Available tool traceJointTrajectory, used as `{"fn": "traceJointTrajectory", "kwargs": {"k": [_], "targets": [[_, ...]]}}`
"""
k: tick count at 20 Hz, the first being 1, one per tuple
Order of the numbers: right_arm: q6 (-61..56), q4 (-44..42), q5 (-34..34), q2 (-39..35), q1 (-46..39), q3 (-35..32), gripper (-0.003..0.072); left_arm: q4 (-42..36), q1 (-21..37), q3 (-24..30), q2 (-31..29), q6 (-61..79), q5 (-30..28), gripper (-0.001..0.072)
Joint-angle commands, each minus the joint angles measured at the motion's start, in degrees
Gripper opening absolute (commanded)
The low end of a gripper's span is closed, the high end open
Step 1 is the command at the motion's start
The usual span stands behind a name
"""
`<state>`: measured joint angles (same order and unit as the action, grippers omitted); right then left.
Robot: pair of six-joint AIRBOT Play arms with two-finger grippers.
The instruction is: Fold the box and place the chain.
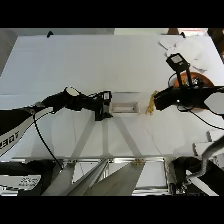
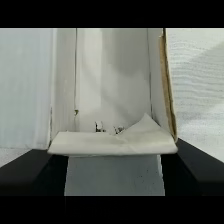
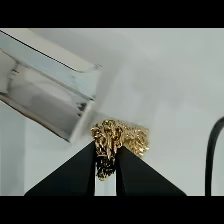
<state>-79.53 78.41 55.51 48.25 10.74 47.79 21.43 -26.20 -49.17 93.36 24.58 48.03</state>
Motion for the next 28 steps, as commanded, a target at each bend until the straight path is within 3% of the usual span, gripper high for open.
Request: {"fn": "traceJointTrajectory", "kwargs": {"k": [1, 10, 15, 19, 20, 21, 22, 28], "targets": [[-0.1, -3.3, -5.6, 3.2, 4.5, 0.0, 0.0007, 0.0, 0.0, 0.0, 0.0, 0.0, 0.0, 0.0156], [-0.2, -6.1, -18.8, 18.3, 17.1, 0.0, 0.0007, 0.0, 0.0, 0.0, 0.0, 0.0, 0.0, 0.0156], [-4.8, -5.8, -20.2, 26.5, 18.1, 0.0, 0.0009, 0.0, 0.0, 0.0, 0.0, 0.0, 0.0, 0.0156], [-7.7, -5.2, -23.5, 27.3, 18.1, 0.0, 0.001, 0.0, 0.0, 0.0, 0.0, 0.0, 0.0, 0.0156], [-7.7, -5.2, -23.5, 27.3, 18.1, 0.0, 0.0021, 0.0, 0.0, 0.0, 0.0, 0.0, 0.0, 0.0156], [-7.7, -5.2, -23.3, 27.3, 18.1, 0.0, 0.0102, 0.0, 0.0, 0.0, 0.0, 0.0, 0.0, 0.0156], [-7.7, -5.2, -23.1, 27.2, 18.1, 0.0, 0.0229, 0.0, 0.0, 0.0, 0.0, 0.0, 0.0, 0.0156], [-7.0, -0.9, -18.1, 21.5, 18.1, 0.1, 0.0253, 0.0, 0.0, 0.0, 0.0, 0.0, 0.0, 0.0156]]}}
